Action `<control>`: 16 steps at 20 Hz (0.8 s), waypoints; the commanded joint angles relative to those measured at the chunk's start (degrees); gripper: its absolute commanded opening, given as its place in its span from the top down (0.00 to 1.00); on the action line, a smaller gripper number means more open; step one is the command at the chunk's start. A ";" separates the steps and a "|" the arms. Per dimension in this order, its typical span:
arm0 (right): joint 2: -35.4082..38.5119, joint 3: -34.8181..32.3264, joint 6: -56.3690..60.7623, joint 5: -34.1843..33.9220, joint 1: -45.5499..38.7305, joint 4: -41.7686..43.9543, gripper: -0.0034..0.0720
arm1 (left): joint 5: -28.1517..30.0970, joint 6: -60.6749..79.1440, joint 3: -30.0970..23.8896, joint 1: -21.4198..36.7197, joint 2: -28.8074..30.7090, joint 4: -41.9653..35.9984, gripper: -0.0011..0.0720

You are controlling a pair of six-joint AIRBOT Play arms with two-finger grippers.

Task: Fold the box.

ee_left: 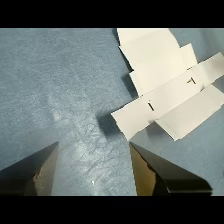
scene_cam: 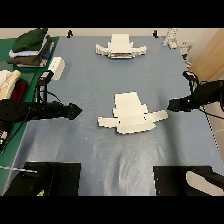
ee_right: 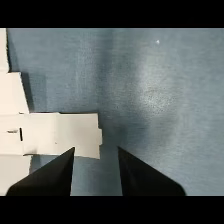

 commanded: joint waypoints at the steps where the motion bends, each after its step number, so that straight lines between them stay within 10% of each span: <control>1: -9.14 5.88 -5.51 -11.19 -7.34 10.75 0.43 | -0.02 -0.02 0.00 0.04 -0.02 0.00 0.04; 16: -22.91 10.36 -15.37 -21.29 -14.14 21.40 0.43 | 0.00 -0.02 0.00 0.04 -0.02 0.00 0.04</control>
